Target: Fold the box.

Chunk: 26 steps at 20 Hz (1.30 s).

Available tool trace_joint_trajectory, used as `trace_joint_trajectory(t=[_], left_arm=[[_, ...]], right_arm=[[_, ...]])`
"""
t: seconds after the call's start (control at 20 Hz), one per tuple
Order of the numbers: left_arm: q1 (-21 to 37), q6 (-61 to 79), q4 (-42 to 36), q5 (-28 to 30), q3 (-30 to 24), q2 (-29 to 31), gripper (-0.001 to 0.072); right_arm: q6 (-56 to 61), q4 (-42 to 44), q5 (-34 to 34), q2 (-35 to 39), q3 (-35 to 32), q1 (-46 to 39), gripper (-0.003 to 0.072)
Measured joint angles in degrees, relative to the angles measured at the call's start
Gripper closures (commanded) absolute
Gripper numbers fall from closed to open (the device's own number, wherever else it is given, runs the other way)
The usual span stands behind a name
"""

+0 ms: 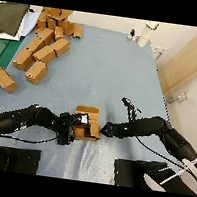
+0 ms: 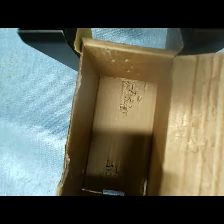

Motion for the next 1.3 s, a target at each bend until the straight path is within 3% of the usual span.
trace_joint_trajectory(t=[0.3,0.55,0.6,0.65,1.0,1.3], left_arm=[[0.00,0.00,0.02,0.00,0.00,0.00,0.0247],[0.00,0.00,0.02,0.00,0.00,0.00,0.0247],[0.00,0.00,0.00,0.00,-0.02,0.00,0.0247],[0.00,0.00,0.02,0.00,0.00,0.00,0.0247],[0.00,-0.02,0.00,0.00,0.00,0.00,0.0247],[0.00,-0.07,-0.04,0.00,0.00,0.00,0.0247]], right_arm=[[-0.07,1.09,-0.39,0.13,0.61,1.51,0.0152],[1.86,-0.07,3.43,-2.43,1.92,7.41,0.0196],[2.67,-0.83,3.69,-3.72,2.86,8.59,0.0280],[3.34,-1.36,3.87,-5.01,3.93,9.60,0.0310],[13.55,-9.27,2.47,-12.81,11.93,15.26,0.0322],[18.10,-9.46,3.67,-14.19,13.53,16.46,0.0320]])
